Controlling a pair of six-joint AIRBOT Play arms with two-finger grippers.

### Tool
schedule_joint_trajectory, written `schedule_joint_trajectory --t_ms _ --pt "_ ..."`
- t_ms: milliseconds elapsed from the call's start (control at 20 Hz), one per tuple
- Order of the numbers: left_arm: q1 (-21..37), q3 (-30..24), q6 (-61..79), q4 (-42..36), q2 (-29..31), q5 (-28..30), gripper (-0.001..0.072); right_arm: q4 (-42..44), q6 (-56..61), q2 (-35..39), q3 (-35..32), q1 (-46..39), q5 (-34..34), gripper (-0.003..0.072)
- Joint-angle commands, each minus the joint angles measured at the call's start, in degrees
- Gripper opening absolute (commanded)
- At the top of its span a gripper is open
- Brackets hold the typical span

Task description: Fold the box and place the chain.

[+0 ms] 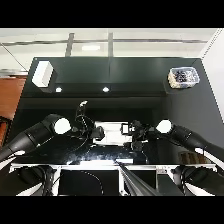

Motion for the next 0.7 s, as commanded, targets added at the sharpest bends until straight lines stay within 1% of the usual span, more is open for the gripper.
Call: schedule_joint_trajectory --t_ms 0,100,200,250,400,550,600,650 --pt "-2.0 1.7 -3.1 2.5 -0.6 -2.7 0.0548 0.0 0.0 0.0 0.0 0.0 0.0 0.0536" --pt "-3.5 2.0 -3.7 3.1 -0.7 -2.5 0.0537 0.0 0.0 0.0 0.0 0.0 0.0 0.0535" --pt "-4.9 2.4 -6.8 5.5 -0.7 -2.8 0.0534 0.0 0.0 0.0 0.0 0.0 0.0 0.0536" --pt "-5.6 2.6 -7.8 6.6 -0.8 -2.8 0.0487 0.0 0.0 0.0 0.0 0.0 0.0 0.0536" --pt "-6.9 3.9 -10.9 10.5 -1.2 -2.9 0.0485 0.0 0.0 0.0 0.0 0.0 0.0 0.0535" --pt "-7.0 5.6 -12.0 12.0 -3.9 -4.7 0.0481 0.0 0.0 0.0 0.0 0.1 0.0 0.0536" --pt "-7.2 6.2 -12.0 12.0 -4.9 -5.0 0.0467 0.0 0.0 0.0 0.0 0.1 0.0 0.0535" --pt "-7.6 7.0 -12.0 12.6 -5.8 -5.2 0.0389 0.0 0.0 0.0 0.0 0.1 0.0 0.0536"
